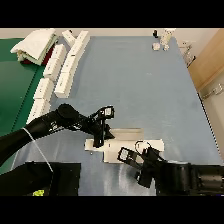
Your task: Fold the box.
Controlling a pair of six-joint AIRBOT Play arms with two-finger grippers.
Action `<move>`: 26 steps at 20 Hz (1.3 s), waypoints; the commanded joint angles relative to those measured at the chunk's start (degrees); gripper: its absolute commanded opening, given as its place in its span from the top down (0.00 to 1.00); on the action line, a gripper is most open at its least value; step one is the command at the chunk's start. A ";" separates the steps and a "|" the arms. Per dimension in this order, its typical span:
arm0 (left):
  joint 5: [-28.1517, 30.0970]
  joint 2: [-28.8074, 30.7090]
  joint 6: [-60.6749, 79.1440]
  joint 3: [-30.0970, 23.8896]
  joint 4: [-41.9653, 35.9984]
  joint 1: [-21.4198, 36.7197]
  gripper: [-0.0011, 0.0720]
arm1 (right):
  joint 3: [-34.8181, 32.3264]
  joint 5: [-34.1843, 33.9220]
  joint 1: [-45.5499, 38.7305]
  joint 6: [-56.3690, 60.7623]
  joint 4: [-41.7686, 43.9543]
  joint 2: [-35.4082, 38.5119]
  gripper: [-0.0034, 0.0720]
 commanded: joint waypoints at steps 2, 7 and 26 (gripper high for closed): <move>0.00 0.00 0.02 0.02 0.02 0.00 0.97 | -0.04 3.30 2.23 8.41 -14.80 -7.76 0.07; -0.04 0.00 0.02 0.02 0.00 0.00 0.97 | 2.34 1.29 2.27 18.08 -17.44 -7.52 0.07; -0.24 0.00 0.02 0.02 0.02 0.00 0.97 | -0.28 2.25 -10.49 4.11 -12.70 3.04 0.00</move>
